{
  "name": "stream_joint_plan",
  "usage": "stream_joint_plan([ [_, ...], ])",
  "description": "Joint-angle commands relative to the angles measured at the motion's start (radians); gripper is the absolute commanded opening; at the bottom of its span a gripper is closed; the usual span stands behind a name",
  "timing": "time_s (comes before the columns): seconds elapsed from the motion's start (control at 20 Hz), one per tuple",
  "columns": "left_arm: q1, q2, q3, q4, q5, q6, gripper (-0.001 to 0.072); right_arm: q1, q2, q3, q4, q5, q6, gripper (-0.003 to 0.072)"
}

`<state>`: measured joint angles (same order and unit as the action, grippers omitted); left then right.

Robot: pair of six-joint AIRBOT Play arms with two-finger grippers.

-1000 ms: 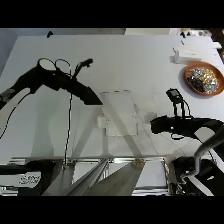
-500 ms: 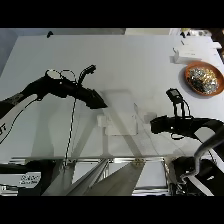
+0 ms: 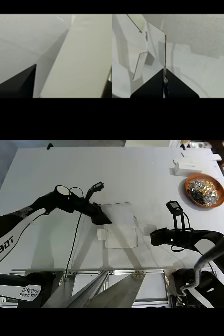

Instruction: Fold the box and place the chain.

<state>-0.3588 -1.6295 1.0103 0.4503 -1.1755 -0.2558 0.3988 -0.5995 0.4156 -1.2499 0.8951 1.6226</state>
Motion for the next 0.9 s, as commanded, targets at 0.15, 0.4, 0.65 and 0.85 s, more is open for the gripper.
stream_joint_plan([
  [0.15, -0.085, -0.003, 0.0, -0.069, 0.088, 0.141, 0.048, 0.001, 0.001, -0.001, 0.001, 0.002, 0.0, 0.0016],
  [0.4, -0.084, -0.002, 0.0, -0.038, 0.095, 0.149, 0.0052, 0.001, 0.001, -0.001, 0.004, 0.002, 0.0, 0.0016],
  [0.65, -0.086, 0.003, 0.0, -0.039, 0.093, 0.244, 0.0005, 0.001, 0.008, 0.011, 0.043, -0.002, -0.001, 0.0129],
  [0.85, -0.103, 0.034, 0.0, -0.027, 0.07, 0.296, 0.0004, 0.001, 0.067, 0.08, 0.045, 0.018, -0.008, 0.0343],
])
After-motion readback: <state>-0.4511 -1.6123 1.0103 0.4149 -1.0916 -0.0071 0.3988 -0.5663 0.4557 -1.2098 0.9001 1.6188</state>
